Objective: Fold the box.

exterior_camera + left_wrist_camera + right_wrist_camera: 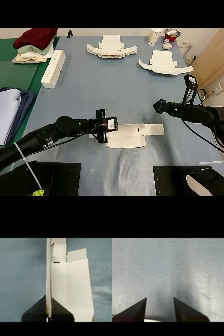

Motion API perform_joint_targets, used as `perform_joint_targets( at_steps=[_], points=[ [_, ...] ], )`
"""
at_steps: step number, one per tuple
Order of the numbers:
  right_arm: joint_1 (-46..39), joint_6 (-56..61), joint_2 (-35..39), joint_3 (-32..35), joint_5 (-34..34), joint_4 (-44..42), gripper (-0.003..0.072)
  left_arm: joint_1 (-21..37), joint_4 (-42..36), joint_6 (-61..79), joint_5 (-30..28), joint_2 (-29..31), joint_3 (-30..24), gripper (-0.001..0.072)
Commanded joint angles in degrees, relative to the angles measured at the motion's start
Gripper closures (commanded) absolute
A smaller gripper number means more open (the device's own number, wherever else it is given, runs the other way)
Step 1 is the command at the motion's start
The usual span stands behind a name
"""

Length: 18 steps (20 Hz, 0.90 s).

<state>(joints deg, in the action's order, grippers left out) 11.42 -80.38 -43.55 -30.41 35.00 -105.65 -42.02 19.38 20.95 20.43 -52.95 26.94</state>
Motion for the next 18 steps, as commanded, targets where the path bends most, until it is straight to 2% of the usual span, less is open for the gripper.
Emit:
perform_joint_targets(
  at_steps=[1, 4, 6, 10, 15, 18],
  points=[
    [0.0, 0.0, -0.04, -0.04, 0.15, -0.46, 0.0171, 4.37, 0.2, -3.26, 7.58, -0.33, 3.08, 0.0698],
    [0.0, 0.0, -0.04, -0.04, -0.04, -0.66, 0.0172, 10.29, 0.46, -4.37, 17.16, -3.96, 6.05, 0.0698],
    [0.0, 0.0, -0.04, -0.04, -0.02, -0.68, 0.0171, 12.02, 2.69, -4.87, 19.89, -7.56, 8.37, 0.0697],
    [0.0, 0.0, -0.07, -0.04, -0.02, -0.7, 0.0171, 12.11, 6.38, -7.56, 23.32, -12.13, 12.68, 0.0697],
    [0.0, 0.0, -0.07, -0.04, -0.04, -0.68, 0.0171, 12.11, 6.71, -10.95, 23.56, -13.42, 12.92, 0.0695],
    [0.0, -0.02, -0.07, -0.04, 0.0, -0.7, 0.0172, 12.11, 9.44, -12.44, 23.74, -13.86, 12.92, 0.0695]
  ],
)
